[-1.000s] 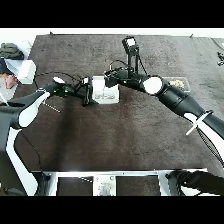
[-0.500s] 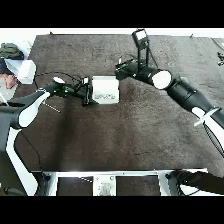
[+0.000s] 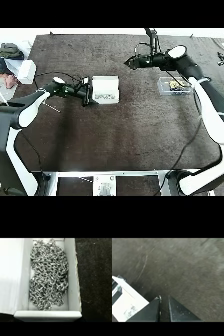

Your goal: Fold the box and place the chain.

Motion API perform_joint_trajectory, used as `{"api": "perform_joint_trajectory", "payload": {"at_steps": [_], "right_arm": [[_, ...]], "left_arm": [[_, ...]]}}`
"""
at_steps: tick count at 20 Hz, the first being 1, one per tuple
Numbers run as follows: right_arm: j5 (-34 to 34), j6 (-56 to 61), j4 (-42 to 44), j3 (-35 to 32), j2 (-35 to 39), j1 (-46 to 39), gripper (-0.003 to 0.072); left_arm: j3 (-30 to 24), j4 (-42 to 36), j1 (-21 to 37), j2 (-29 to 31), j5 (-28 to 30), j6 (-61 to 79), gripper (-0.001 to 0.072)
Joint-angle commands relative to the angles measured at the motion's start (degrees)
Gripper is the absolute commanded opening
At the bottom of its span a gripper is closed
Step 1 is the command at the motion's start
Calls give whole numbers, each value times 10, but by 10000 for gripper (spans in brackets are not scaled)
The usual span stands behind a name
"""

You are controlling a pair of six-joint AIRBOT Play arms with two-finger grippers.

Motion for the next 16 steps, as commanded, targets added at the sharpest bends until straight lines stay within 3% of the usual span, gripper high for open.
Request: {"api": "perform_joint_trajectory", "payload": {"at_steps": [1,3,5,16], "right_arm": [[152,-24,36,119,-110,-21,160],[204,-22,50,167,-159,-19,160],[214,-22,51,176,-175,-14,160],[281,-92,15,176,-169,30,160]], "left_arm": [[0,0,0,0,0,0,354],[0,0,0,0,0,0,355],[0,0,0,0,0,0,354],[0,0,0,0,0,0,354]]}}
